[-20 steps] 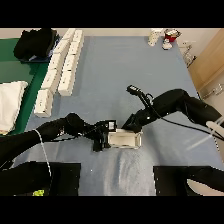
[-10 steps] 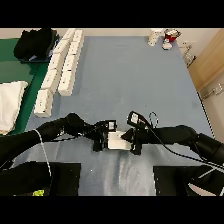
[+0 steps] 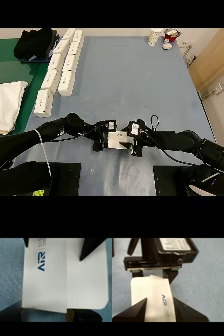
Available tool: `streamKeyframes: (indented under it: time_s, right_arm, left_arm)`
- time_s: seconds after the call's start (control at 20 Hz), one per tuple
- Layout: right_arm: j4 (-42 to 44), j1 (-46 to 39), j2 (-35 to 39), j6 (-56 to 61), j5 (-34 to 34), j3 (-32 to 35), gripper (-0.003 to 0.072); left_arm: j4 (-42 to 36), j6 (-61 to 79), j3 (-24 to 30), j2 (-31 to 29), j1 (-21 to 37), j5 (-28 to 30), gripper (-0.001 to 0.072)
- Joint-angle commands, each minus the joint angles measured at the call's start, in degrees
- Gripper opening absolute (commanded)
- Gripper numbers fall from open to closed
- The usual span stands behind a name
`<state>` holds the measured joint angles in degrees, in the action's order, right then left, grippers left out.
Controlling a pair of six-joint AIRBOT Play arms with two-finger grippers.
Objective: Fold the box.
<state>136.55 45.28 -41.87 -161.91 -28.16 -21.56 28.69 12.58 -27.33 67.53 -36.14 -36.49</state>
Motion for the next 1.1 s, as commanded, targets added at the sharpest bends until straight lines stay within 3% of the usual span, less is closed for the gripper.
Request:
streamKeyframes:
  time_s: [0.0,0.3,0.4,0.7,0.8,1.05]
  right_arm:
    - [-0.9,0.2,-0.5,-3.0,-3.2,-0.4,0.0517]
    - [-7.3,0.2,-2.6,-5.0,-3.8,-0.5,0.0533]
    - [-7.8,0.2,-2.6,-4.6,-4.1,-0.6,0.0588]
    - [-12.1,0.2,-2.6,-1.2,-3.0,-0.7,0.0572]
    - [-13.7,0.2,-2.6,0.1,-2.8,-1.1,0.052]
    - [-14.0,0.2,-2.2,0.2,-2.8,-2.7,0.0519]
  left_arm:
    - [0.0,0.0,0.0,0.0,0.0,0.0,0.0422]
    - [0.0,0.0,0.0,0.0,0.0,0.0,0.0422]
    - [0.0,0.0,0.0,0.0,0.0,0.0,0.0422]
    - [0.0,0.0,0.0,0.0,0.0,0.0,0.0423]
    - [0.0,0.0,0.0,0.0,0.0,0.0,0.0422]
    - [0.0,0.0,0.0,0.0,0.0,0.0,0.0422]
